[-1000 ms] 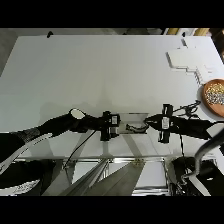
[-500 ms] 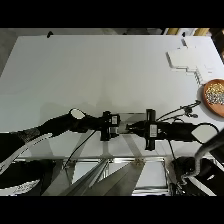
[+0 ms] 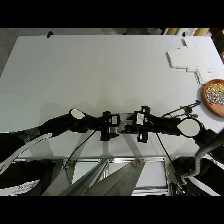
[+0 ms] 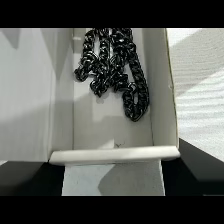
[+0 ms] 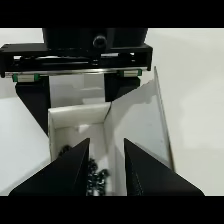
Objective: Fold the box and place the chain.
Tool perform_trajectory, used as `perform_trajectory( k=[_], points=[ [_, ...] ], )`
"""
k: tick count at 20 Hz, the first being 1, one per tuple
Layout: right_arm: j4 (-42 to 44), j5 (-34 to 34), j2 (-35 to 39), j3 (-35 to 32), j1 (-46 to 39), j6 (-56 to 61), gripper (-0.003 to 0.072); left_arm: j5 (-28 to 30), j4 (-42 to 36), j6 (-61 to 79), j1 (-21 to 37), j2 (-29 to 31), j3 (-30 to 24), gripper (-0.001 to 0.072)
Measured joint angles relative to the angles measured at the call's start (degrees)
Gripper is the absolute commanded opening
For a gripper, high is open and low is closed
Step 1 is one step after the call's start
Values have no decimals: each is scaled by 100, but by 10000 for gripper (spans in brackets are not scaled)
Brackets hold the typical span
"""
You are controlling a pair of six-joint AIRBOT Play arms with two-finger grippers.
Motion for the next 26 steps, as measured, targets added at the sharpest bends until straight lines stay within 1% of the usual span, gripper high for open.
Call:
perform_trajectory(
  k=[2,3,6,9,12,16,22,23,26],
  points=[
    [-435,363,90,201,-282,61,247,0,0,2,0,0,0,204],
    [-662,586,164,278,-487,83,234,2,0,0,0,0,0,204],
    [-1362,1239,426,411,-1327,94,225,2,0,0,0,0,0,204],
    [-1941,1602,494,442,-2065,76,225,2,0,2,0,0,0,204],
    [-2417,1751,367,424,-2417,50,223,2,0,2,0,0,0,204],
    [-2879,1797,-20,348,-2579,-52,217,0,0,2,0,0,0,204],
    [-3084,1709,-817,153,-2623,-680,212,0,0,2,0,0,0,204],
    [-3095,1681,-914,140,-2623,-769,175,2,0,0,0,0,0,204],
    [-3117,1598,-1069,120,-2623,-887,173,0,0,2,0,0,0,204]
  ],
)
